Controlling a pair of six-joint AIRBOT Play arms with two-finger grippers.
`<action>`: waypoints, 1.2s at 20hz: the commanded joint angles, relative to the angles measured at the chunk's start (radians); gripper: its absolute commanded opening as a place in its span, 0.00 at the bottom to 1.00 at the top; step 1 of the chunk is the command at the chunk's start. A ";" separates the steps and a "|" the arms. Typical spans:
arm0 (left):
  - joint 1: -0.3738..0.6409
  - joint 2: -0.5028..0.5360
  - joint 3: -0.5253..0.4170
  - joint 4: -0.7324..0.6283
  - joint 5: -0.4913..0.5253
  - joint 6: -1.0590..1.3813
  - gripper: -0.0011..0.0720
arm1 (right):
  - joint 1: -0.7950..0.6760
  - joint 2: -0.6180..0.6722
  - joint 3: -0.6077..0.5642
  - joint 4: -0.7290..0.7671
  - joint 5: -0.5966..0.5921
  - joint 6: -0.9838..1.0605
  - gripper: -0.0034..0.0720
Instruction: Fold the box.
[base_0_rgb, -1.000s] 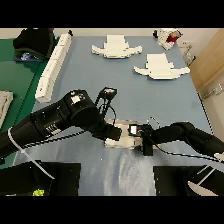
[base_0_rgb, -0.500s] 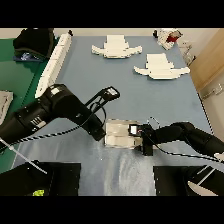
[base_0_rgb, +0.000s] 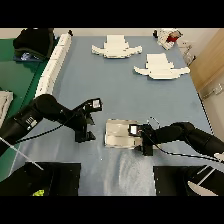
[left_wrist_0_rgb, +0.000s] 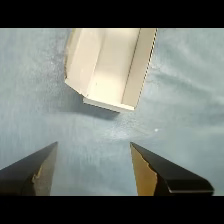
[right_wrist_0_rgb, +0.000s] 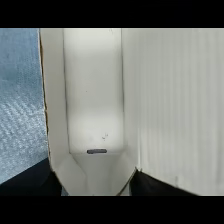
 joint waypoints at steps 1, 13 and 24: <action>0.033 -0.018 -0.147 -0.145 0.166 0.403 0.97 | 0.000 0.000 0.001 0.000 0.000 0.000 0.72; -0.107 -0.211 -0.208 -0.421 0.322 0.665 0.97 | 0.000 0.000 0.000 0.000 0.000 0.000 0.72; -0.156 -0.220 -0.232 -0.452 0.327 0.656 0.97 | 0.000 0.000 0.000 0.000 0.000 0.000 0.72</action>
